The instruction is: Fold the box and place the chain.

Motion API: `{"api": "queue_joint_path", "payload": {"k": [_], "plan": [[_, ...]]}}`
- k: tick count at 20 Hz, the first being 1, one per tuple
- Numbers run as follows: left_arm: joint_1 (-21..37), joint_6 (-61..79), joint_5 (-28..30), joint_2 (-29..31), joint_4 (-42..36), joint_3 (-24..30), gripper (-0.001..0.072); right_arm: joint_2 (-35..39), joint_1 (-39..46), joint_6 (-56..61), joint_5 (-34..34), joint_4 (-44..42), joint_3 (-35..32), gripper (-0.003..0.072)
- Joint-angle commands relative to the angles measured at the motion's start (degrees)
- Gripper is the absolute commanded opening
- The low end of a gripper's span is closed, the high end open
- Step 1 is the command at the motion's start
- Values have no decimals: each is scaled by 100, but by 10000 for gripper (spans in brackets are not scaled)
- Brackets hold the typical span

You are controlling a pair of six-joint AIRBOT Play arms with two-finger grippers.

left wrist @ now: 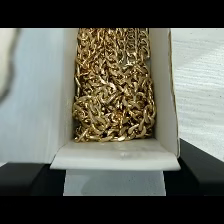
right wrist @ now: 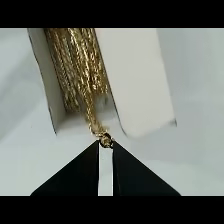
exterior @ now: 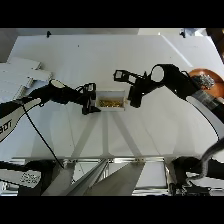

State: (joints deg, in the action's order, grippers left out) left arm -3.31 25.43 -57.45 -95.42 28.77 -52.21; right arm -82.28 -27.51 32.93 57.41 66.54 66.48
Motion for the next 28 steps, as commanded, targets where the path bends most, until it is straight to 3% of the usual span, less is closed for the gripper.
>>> {"api": "queue_joint_path", "payload": {"k": [1,6,8,9,13,16,20,23,24,28], "plan": [[0,2,2,2,0,0,172,116,-337,-44,-671,-713,13,5],[0,2,2,2,0,-2,172,114,-754,-39,-1510,-793,13,29],[0,2,2,2,0,0,172,116,-737,-13,-1456,-743,13,252],[0,2,2,2,0,-2,172,120,-737,-11,-1414,-660,13,271],[0,2,0,2,0,-2,172,177,-691,42,-1187,-839,229,268],[0,2,2,2,0,0,172,173,-457,284,-789,-1353,741,191],[0,2,2,2,0,0,172,-7,127,651,-981,-1478,1071,192],[0,2,2,2,0,0,172,-549,584,1056,-481,-1681,1126,210],[0,2,2,2,0,0,172,-780,667,1054,-254,-1895,1126,265],[0,2,2,2,0,-2,172,-1486,743,702,457,-2527,1126,302]]}}
